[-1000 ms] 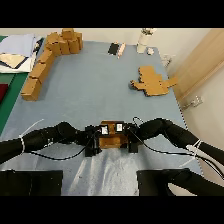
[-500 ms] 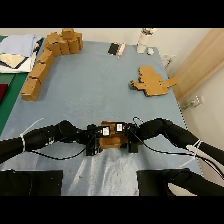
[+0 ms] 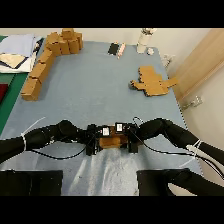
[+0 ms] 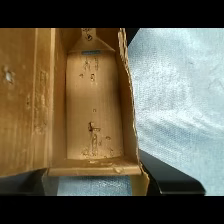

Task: Fold the box.

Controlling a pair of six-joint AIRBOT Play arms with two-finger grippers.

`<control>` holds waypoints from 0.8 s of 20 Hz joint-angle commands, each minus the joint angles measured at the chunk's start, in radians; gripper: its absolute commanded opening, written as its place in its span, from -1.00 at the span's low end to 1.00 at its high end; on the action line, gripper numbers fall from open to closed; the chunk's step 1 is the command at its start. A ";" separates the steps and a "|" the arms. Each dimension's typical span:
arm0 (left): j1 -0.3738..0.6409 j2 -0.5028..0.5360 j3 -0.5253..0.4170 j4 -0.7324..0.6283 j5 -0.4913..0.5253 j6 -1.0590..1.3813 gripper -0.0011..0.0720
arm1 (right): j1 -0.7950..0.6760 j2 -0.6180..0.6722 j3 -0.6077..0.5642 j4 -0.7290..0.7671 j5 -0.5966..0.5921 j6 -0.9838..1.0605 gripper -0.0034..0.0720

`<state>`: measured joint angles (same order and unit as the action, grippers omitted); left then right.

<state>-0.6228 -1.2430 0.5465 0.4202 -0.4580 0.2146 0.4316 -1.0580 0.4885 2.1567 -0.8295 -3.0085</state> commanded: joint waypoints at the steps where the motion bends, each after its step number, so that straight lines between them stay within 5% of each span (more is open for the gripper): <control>1: -0.001 -0.008 0.000 -0.005 0.003 0.002 0.27 | 0.000 -0.001 0.000 0.000 0.001 0.000 0.35; 16: -0.001 -0.008 0.000 -0.005 0.003 0.003 0.27 | 0.000 -0.001 0.000 -0.019 0.002 0.000 0.35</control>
<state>-0.6235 -1.2507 0.5472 0.4149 -0.4557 0.2169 0.4316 -1.0580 0.4885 2.1532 -0.8291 -3.0089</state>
